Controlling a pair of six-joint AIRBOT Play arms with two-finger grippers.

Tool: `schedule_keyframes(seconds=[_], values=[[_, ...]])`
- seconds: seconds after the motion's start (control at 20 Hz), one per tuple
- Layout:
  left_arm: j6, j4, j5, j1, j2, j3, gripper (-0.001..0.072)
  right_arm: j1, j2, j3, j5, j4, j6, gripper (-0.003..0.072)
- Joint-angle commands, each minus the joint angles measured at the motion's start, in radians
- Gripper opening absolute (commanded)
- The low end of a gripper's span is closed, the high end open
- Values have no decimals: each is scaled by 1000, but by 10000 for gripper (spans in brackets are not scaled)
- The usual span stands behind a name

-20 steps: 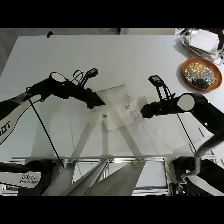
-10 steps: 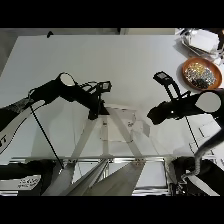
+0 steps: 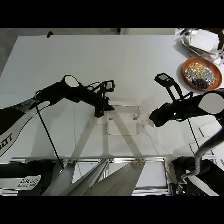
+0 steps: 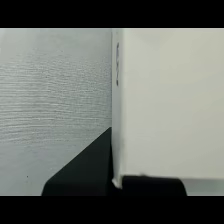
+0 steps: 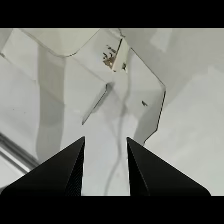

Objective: Fold the box and place the chain.

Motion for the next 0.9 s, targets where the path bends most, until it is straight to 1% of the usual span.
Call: schedule_keyframes(seconds=[0.0,0.35,0.55,0.85], values=[[23,-14,12,-1,-34,0,5,1,1,1,-5,-1,-3,299],[21,-13,42,-1,-35,0,4,1,1,1,-11,-18,-4,299],[20,-13,80,-1,-39,0,4,1,1,1,-11,-38,-3,299],[19,-10,82,-1,-63,0,4,1,1,1,-19,-37,-2,299]])
